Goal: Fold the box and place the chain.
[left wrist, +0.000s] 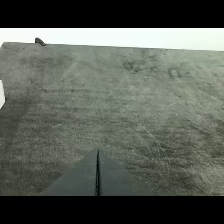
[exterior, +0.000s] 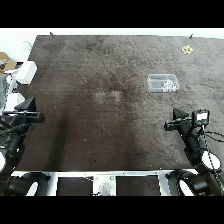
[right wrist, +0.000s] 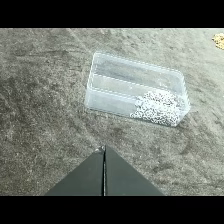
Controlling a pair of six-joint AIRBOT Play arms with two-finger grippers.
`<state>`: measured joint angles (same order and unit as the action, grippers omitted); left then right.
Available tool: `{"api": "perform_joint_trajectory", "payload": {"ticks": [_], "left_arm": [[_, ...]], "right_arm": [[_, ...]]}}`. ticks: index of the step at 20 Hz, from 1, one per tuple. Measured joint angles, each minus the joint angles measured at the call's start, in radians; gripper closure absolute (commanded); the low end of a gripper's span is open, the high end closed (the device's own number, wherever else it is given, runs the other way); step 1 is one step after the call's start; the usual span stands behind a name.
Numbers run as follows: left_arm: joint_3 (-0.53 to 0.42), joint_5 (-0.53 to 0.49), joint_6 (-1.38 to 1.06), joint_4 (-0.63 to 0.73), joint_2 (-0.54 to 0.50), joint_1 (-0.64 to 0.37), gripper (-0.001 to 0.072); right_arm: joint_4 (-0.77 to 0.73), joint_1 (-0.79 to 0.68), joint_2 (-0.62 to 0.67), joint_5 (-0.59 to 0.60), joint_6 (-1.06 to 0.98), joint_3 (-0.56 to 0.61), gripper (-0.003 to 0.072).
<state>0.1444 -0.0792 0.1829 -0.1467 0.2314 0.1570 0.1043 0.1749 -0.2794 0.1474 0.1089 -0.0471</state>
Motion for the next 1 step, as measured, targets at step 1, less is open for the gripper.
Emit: {"api": "perform_joint_trajectory", "payload": {"ticks": [1], "left_arm": [[-0.003,-0.002,0.000,0.000,0.000,0.000,0.0697]], "right_arm": [[0.000,0.000,0.000,0.000,0.000,0.000,0.0682]]}}
